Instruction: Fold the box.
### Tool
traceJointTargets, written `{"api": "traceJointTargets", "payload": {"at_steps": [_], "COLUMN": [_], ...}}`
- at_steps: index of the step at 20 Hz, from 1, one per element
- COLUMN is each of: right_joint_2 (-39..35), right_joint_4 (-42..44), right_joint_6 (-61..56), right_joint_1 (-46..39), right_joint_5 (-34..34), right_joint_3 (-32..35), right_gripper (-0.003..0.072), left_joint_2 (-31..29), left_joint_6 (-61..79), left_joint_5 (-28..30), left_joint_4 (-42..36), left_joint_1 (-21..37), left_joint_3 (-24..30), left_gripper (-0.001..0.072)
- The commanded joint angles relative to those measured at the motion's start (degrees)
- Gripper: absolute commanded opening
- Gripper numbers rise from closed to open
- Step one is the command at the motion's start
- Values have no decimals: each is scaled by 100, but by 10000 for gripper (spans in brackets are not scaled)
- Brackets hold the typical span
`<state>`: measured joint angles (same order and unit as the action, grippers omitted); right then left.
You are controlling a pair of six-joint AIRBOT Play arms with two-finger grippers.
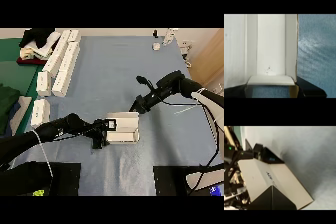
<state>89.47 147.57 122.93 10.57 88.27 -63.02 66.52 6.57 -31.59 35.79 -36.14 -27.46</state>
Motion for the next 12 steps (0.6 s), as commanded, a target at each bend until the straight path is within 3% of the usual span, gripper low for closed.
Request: {"api": "traceJointTargets", "payload": {"at_steps": [1, 5, 9, 12], "right_joint_2": [-223, -1134, -2317, -2940], "right_joint_4": [-190, -503, -1331, -1453], "right_joint_6": [479, 966, 1143, 1550], "right_joint_1": [422, 966, 1604, 2168], "right_joint_5": [50, -883, -2575, -3764], "right_joint_3": [234, 960, 1845, 2428], "right_gripper": [-1, 0, 0, 1], "left_joint_2": [-4, -7, -7, -4], "left_joint_6": [2, 2, 2, 2], "left_joint_5": [0, 0, -2, 4], "left_joint_4": [0, 0, 0, 0], "left_joint_1": [4, 4, 4, 4], "left_joint_3": [-2, -2, -2, -2], "left_gripper": [536, 537, 537, 537]}}
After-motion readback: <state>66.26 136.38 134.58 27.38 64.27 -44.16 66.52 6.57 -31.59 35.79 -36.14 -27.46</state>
